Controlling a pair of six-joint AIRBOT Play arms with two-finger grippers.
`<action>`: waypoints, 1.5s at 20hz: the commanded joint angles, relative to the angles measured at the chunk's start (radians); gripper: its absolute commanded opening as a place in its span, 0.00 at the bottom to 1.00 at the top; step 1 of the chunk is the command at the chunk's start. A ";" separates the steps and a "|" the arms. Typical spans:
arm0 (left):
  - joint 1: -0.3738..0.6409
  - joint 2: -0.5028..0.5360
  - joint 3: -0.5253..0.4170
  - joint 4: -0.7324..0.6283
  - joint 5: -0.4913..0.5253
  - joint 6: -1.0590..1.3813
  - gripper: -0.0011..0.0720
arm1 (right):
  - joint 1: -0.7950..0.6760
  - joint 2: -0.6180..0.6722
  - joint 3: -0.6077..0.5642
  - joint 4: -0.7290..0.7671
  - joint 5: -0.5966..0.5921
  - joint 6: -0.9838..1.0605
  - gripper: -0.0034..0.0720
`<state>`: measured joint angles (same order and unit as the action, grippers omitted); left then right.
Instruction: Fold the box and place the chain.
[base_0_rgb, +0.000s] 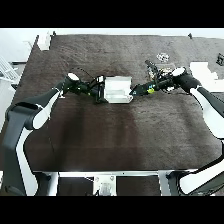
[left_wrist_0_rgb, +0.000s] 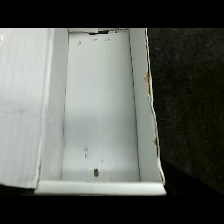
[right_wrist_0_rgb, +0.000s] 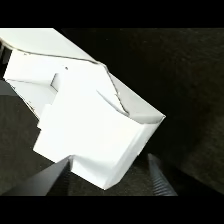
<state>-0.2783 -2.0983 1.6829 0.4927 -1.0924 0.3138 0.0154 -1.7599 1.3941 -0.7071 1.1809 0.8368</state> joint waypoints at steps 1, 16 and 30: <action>0.000 0.000 0.000 0.000 0.000 0.000 0.67 | 0.011 0.000 0.007 0.000 -0.008 0.001 0.81; 0.000 0.000 0.000 0.000 0.000 0.000 0.67 | 0.053 0.000 0.026 -0.032 -0.039 0.163 0.81; 0.000 0.000 0.000 0.000 0.000 0.000 0.67 | 0.156 -0.001 0.103 -0.316 -0.082 0.462 0.80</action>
<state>-0.2779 -2.0983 1.6829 0.4923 -1.0924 0.3138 0.1558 -1.7603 1.4879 -0.9562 1.1229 1.2304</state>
